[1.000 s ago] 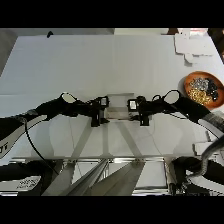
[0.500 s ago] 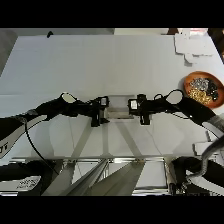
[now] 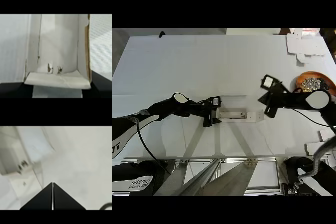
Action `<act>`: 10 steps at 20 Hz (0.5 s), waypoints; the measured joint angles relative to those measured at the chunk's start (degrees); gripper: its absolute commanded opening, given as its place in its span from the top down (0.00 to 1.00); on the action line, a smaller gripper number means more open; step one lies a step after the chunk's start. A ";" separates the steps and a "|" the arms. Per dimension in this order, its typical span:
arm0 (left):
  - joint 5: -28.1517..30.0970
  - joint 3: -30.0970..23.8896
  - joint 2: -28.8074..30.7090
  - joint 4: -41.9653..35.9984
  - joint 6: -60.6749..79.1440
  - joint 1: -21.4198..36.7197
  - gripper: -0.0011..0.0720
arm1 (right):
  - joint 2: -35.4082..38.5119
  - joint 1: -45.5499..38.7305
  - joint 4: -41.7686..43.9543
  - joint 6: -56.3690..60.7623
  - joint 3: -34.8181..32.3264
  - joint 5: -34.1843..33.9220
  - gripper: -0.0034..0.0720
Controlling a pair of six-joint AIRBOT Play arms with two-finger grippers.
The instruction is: Fold the box and place the chain.
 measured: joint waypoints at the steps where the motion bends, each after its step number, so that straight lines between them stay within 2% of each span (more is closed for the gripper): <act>1: 0.00 0.00 0.00 0.00 0.02 0.00 0.60 | 0.35 -2.60 -2.58 5.77 -0.07 1.27 0.95; 5: -0.02 0.00 0.00 0.00 0.00 0.00 0.60 | 0.61 -10.60 -5.66 20.55 -2.10 6.78 0.95; 10: 0.00 0.00 0.00 0.02 0.00 0.00 0.60 | -2.80 -13.77 2.19 25.40 -7.72 8.92 0.95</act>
